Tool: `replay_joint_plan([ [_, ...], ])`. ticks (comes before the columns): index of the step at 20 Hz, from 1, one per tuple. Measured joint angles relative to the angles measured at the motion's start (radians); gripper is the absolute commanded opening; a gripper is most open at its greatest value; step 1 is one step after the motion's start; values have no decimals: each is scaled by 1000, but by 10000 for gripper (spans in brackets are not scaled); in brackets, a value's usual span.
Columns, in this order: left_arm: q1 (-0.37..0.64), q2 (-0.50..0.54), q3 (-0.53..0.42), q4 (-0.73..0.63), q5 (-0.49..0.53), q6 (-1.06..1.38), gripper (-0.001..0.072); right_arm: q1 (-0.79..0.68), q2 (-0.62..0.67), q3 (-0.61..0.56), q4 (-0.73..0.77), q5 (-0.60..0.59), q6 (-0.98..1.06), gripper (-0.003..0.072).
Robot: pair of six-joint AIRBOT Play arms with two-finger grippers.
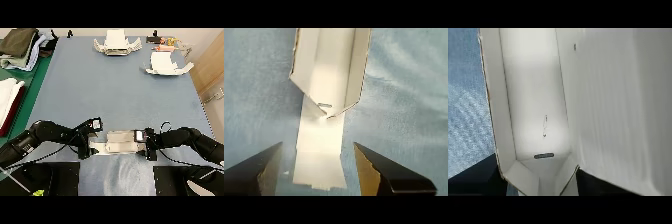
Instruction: Fold the box.
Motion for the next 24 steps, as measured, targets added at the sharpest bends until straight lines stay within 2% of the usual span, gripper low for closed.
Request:
replay_joint_plan([
  [1, -1, -29, -2, -21, 7, 23, 517, 0, 0, 0, 0, 0, 0, 473],
  [2, -7, -51, -3, -35, 14, 43, 472, 0, 0, 0, 0, 0, 0, 472],
  [6, -61, -114, -5, -83, 57, 117, 470, 0, 0, 0, 0, 0, 0, 472],
  [8, -92, -132, -5, -97, 104, 134, 299, 0, 0, 0, 0, 0, 0, 472],
  [12, -134, -152, -5, -116, 179, 149, 296, 0, 0, 0, 0, 0, 0, 472],
  [14, -154, -159, -5, -127, 200, 153, 128, 0, 0, 0, 0, 0, 0, 472],
  [23, -220, -208, -5, -207, 289, 158, 135, 0, 0, 0, 0, -1, 0, 473],
  [24, -226, -214, -5, -213, 294, 158, 313, 0, 0, 0, 0, -1, 0, 472],
])
